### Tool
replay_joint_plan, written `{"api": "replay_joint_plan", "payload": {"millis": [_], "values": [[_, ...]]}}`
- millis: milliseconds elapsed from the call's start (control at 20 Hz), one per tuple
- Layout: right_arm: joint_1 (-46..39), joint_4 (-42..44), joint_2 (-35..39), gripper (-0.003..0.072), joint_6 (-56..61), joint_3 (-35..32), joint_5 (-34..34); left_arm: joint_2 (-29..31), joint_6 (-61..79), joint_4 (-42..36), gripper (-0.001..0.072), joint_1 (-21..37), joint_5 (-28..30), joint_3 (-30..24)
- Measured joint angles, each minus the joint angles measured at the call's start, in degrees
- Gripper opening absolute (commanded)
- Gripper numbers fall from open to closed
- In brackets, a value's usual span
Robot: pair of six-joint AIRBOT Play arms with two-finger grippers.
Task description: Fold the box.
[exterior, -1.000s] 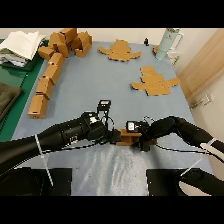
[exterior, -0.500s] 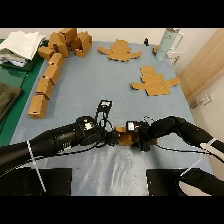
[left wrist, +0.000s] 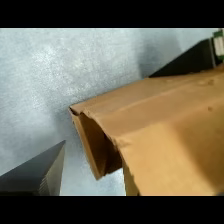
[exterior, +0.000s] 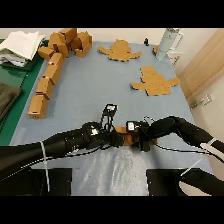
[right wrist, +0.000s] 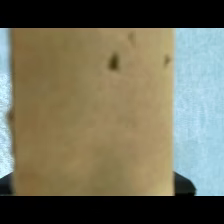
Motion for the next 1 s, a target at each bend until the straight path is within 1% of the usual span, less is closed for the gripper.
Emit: {"api": "replay_joint_plan", "payload": {"millis": [150, 450, 500, 750, 800, 850, 1000], "values": [[0.0, 0.0, 0.0, 0.0512, 0.0, 0.0, 0.0, -2.51, -0.76, 0.02, 0.0525, 0.33, -0.31, 1.99], [0.0, -0.02, 0.0, 0.0512, -0.04, 0.0, 0.0, -8.48, -1.29, 0.31, 0.0516, 0.61, -6.58, 7.48], [0.0, 0.0, 0.0, 0.0512, -0.04, 0.0, 0.0, -9.29, -1.29, 0.42, 0.0456, 0.61, -7.41, 8.61], [0.0, 0.0, 0.0, 0.0512, 0.0, 0.0, 0.0, -12.09, -1.4, 1.4, 0.0455, 1.11, -13.11, 13.09], [0.0, 0.0, 0.0, 0.0512, 0.0, 0.0, 0.0, -12.39, -1.4, 1.46, 0.0441, 1.38, -14.05, 13.7], [0.0, 0.0, 0.0, 0.0512, 0.0, 0.0, 0.0, -12.74, -1.44, 1.46, 0.0355, 1.4, -14.8, 14.27], [0.0, -0.02, 0.0, 0.0512, 0.0, 0.0, 0.0, -14.53, -1.6, 0.7, 0.0346, 1.46, -18.16, 16.28]]}}
